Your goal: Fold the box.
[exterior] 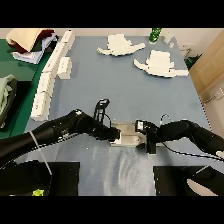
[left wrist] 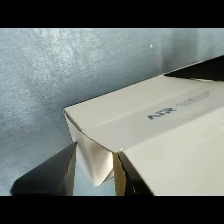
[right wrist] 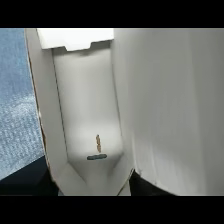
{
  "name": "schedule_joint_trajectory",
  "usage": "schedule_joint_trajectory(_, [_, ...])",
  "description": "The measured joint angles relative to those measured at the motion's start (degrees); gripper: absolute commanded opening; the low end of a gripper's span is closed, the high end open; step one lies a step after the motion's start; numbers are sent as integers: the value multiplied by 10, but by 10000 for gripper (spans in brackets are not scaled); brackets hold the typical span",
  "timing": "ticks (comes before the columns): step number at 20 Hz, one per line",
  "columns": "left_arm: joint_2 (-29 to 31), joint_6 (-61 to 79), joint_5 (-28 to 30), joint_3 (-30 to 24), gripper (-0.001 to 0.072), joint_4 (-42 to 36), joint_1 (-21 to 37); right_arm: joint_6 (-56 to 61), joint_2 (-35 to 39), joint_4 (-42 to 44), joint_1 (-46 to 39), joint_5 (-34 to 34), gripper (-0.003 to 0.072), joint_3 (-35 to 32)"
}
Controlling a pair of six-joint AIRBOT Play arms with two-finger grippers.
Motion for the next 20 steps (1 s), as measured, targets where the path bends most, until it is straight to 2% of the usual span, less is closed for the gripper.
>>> schedule_joint_trajectory(5, [-66,-138,-76,76,353,128,-55,0,0,0,0,0,404,0])
schedule_joint_trajectory(12, [-170,-206,-198,187,350,208,-94,0,0,0,0,0,404,0])
schedule_joint_trajectory(13, [-182,-212,-215,201,318,215,-97,0,0,0,0,0,404,0])
schedule_joint_trajectory(14, [-192,-217,-229,213,146,221,-100,0,0,0,0,0,404,0])
schedule_joint_trajectory(15, [-200,-226,-250,224,105,229,-102,1,0,0,0,0,404,0])
schedule_joint_trajectory(16, [-207,-230,-256,233,103,237,-105,2,0,0,0,0,404,0])
schedule_joint_trajectory(18, [-216,-235,-266,243,14,238,-109,0,0,-1,0,0,404,0])
schedule_joint_trajectory(20, [-220,-241,-272,248,14,241,-112,1,0,-1,0,0,404,0])
